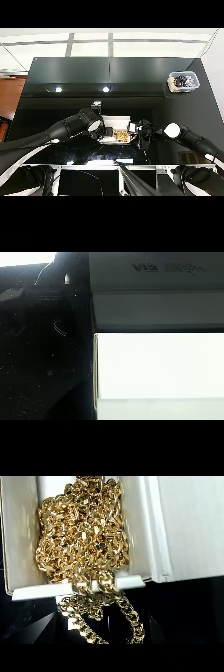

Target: Fold the box and place the chain.

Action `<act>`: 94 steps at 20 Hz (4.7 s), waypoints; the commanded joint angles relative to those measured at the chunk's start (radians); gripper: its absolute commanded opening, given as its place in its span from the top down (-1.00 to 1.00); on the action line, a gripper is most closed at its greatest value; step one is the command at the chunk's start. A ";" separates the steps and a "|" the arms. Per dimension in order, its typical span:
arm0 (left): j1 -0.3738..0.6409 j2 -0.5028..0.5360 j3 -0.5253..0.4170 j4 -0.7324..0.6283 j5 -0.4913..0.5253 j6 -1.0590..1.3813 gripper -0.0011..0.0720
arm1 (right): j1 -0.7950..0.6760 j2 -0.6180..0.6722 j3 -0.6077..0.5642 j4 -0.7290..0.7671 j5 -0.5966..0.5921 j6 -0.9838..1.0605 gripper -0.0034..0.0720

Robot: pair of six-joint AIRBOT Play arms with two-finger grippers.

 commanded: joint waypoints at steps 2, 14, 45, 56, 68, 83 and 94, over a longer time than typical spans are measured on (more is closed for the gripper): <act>0.000 0.000 0.000 0.000 0.000 0.000 0.89 | 0.001 -0.006 -0.001 0.003 0.001 0.004 -0.79; 0.000 0.000 0.000 0.000 -0.001 0.000 0.89 | 0.001 0.009 0.003 0.006 0.016 0.109 0.87; 0.000 0.000 0.000 0.000 0.048 0.027 0.89 | -0.103 0.286 0.274 0.051 0.291 0.875 -0.64; 0.015 0.001 0.074 0.005 -0.040 0.037 -0.07 | -0.248 0.343 0.274 0.051 0.439 0.875 -0.64; 0.189 0.413 0.034 -0.098 -0.298 0.796 -0.07 | -0.248 0.343 0.274 0.035 0.425 0.875 -0.64; 0.626 0.298 -0.419 -0.834 0.014 2.568 -0.96 | -0.248 0.343 0.274 0.036 0.393 0.940 -0.62; 0.579 0.007 -0.243 -0.836 -0.009 2.694 -0.96 | -0.248 0.343 0.274 0.037 0.394 0.940 -0.62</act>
